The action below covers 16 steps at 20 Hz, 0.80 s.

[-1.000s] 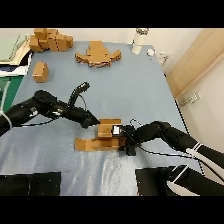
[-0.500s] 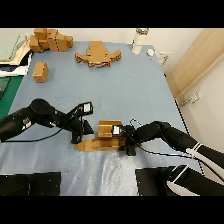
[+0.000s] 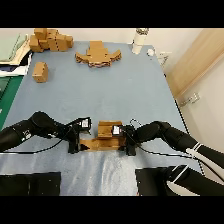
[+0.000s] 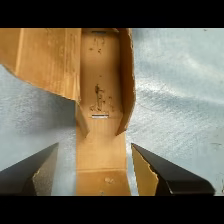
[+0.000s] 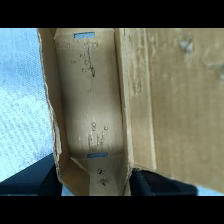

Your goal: Fold the box.

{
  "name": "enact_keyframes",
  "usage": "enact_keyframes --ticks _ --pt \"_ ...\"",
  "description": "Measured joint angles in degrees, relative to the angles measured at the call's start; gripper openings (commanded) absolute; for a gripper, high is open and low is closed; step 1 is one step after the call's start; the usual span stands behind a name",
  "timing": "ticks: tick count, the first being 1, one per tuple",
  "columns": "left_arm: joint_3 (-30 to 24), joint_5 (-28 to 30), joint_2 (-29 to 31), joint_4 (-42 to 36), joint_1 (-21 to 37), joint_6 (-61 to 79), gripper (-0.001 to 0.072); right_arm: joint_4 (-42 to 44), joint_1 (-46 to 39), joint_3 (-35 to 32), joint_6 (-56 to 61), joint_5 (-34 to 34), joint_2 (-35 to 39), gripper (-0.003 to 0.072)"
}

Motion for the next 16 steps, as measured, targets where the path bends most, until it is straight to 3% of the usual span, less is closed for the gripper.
enact_keyframes --ticks 2,3,4,7,8,9,16 --pt "-0.22 0.22 -1.14 -1.53 -1.03 0.22 0.0694 0.02 0.00 0.00 0.00 0.00 0.00 0.0505" --pt "-0.28 0.39 -1.88 -2.29 -1.62 0.28 0.0624 0.00 0.00 0.00 0.00 0.00 0.00 0.0505" --pt "-0.31 0.48 -2.56 -2.86 -2.16 0.37 0.0482 0.00 0.00 0.00 -0.02 0.00 0.00 0.0505" --pt "-0.39 1.70 -3.93 -4.48 -3.26 0.61 0.0395 0.00 0.00 0.00 -0.02 0.00 0.00 0.0505" --pt "-0.39 2.05 -4.17 -4.96 -3.43 0.63 0.0275 0.00 0.00 0.00 -0.02 0.00 0.00 0.0505" --pt "-0.39 2.73 -4.37 -5.60 -3.58 0.68 0.0227 0.00 0.00 0.00 -0.02 0.00 0.00 0.0505" --pt "-0.39 3.67 -5.31 -9.90 -4.17 2.89 0.0226 0.00 0.00 0.00 -0.02 0.00 0.00 0.0505"
